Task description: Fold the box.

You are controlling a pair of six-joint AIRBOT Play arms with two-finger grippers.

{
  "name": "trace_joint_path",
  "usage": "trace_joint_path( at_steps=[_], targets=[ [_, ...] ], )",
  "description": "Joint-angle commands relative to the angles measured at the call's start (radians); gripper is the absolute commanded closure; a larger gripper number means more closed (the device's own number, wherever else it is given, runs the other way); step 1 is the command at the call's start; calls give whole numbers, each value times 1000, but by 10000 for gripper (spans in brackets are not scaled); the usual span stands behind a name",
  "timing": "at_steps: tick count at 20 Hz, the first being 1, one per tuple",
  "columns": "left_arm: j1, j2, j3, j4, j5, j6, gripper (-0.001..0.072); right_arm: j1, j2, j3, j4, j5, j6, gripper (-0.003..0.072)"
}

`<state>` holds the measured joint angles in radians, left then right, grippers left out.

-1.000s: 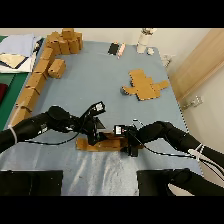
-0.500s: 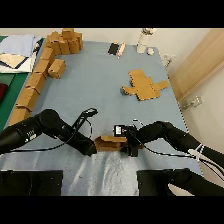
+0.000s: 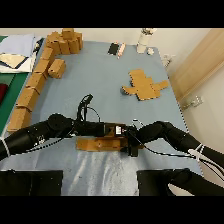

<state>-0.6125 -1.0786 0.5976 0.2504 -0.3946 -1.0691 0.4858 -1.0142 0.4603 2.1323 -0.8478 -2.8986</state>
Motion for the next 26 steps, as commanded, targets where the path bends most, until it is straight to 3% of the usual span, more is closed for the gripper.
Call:
trace_joint_path(
  at_steps=[1, 8, 11, 18, 22, 24, 26],
  targets=[
    [-3, -54, 0, -40, 130, 16, 700, 1, -1, 0, 0, 2, 0, 246],
    [56, -208, 12, -40, -23, -52, 702, 0, -1, 0, -1, 1, 0, 247],
    [99, -208, 17, -40, -51, -54, 701, 0, -1, 0, -1, 0, 0, 247],
    [127, -201, 34, -61, -278, 38, 700, 0, -1, 0, -5, 1, 0, 247],
    [199, -85, 51, -192, -588, 452, 701, 0, -1, 0, -7, 1, 0, 247],
    [238, 3, 51, -148, -723, 569, 700, 0, -1, 0, -7, 1, 0, 246],
    [251, 101, 51, -3, -745, 549, 700, 0, -1, 0, -7, 1, 0, 246]
  ],
)
